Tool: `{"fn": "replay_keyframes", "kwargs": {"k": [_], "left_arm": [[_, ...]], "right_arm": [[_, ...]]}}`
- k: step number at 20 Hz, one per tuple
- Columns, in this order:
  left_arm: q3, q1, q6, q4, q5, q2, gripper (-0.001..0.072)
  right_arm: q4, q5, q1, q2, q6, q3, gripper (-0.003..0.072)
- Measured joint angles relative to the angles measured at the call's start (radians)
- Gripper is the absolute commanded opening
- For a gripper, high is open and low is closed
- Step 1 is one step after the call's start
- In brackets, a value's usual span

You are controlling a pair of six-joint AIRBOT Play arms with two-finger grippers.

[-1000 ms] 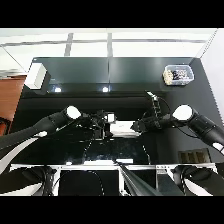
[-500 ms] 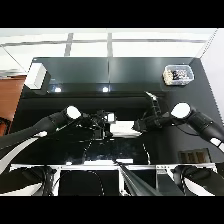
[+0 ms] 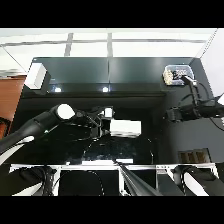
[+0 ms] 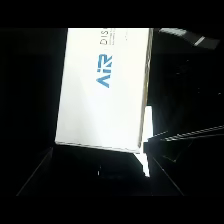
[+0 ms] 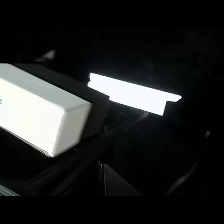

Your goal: Fold the box and place the chain.

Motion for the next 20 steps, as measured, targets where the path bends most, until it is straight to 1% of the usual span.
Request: {"fn": "replay_keyframes", "kwargs": {"k": [2,4,6,10,13,16,20], "left_arm": [[0.031,-0.008,-0.050,0.008,-0.024,0.029,0.0711],[0.079,-0.024,-0.086,-0.003,-0.030,0.015,0.0710],[0.142,-0.046,-0.114,-0.008,-0.034,-0.042,0.0711],[0.284,-0.093,-0.160,-0.015,-0.045,-0.204,0.0711],[0.370,-0.114,-0.209,-0.010,-0.084,-0.297,0.0711],[0.415,-0.131,-0.234,-0.004,-0.138,-0.340,0.0711],[0.439,-0.149,-0.262,0.019,-0.188,-0.360,0.0712]], "right_arm": [[-0.023,0.001,-0.035,0.012,-0.002,0.002,0.0015],[-0.026,-0.011,-0.053,0.018,-0.003,0.004,0.0015],[-0.017,-0.022,-0.061,0.021,-0.004,0.004,0.0015],[-0.007,-0.031,-0.067,0.024,-0.006,0.004,0.0015],[-0.005,-0.034,-0.068,0.024,-0.018,0.004,0.0016],[0.001,-0.035,-0.068,0.024,-0.025,0.004,0.0016],[0.004,-0.037,-0.068,0.024,-0.029,0.004,0.0015]]}}
